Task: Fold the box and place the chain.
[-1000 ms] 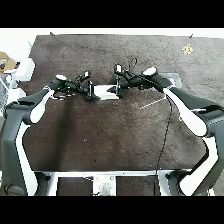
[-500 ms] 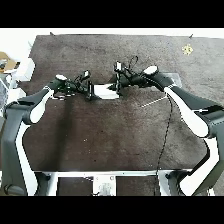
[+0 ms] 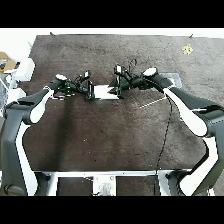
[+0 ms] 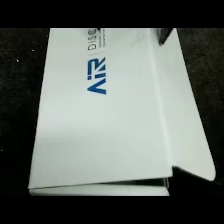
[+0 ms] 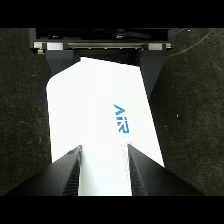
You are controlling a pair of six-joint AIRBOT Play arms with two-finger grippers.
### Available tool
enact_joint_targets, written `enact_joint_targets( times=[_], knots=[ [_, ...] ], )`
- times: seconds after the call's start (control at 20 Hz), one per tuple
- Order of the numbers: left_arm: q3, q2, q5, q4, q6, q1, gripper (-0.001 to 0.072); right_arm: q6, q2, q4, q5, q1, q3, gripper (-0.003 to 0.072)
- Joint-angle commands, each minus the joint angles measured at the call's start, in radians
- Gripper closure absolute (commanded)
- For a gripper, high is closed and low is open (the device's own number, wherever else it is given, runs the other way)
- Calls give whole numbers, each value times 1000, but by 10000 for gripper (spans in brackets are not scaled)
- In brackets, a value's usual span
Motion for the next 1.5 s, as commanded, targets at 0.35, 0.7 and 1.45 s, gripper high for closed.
enact_joint_targets(
  times=[0.35, 0.7, 1.45],
  knots=[
    [0, 0, 1, -2, -3, 0, 349, -31, -5, -9, -71, 1, 0, 363],
    [0, 0, 1, -2, -3, 0, 350, -24, -4, -10, -80, 1, 47, 365],
    [0, 0, 1, -2, -3, 0, 349, 47, -14, -59, -21, 1, 32, 484]
  ],
)
